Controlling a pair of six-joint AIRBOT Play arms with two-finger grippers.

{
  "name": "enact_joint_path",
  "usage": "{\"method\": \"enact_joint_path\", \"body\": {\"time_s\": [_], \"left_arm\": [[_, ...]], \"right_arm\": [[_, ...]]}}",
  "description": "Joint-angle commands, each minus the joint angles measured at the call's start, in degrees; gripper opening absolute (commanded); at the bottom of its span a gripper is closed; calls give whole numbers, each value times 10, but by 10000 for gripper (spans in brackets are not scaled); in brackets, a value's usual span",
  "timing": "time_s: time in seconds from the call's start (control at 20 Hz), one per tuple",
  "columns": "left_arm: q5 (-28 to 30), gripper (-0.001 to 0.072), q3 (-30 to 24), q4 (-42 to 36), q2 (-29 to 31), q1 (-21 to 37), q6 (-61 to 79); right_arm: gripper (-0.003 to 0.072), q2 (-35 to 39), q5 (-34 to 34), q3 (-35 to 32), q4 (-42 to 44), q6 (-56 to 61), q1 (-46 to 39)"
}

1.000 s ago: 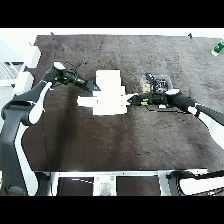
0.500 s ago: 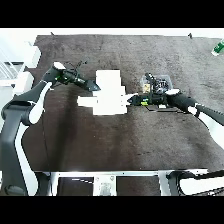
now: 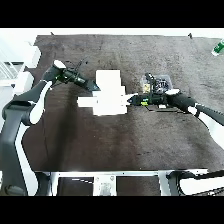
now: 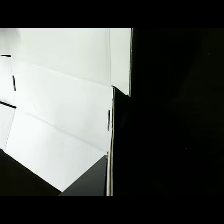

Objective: Fold the box and place the chain.

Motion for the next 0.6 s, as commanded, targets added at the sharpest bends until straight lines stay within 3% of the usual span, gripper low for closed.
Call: {"method": "enact_joint_path", "body": {"time_s": [0.0,0.4,0.5,0.55], "left_arm": [[-2,347,2,5,0,-10,16],[4,346,2,-11,1,-2,14],[4,54,2,-11,1,-2,20],[3,24,2,-11,1,-2,29]], "right_arm": [[10,0,1,0,-4,0,0],[10,0,5,0,-11,0,0],[10,0,5,0,-11,0,1],[10,0,5,0,-11,0,1]]}}
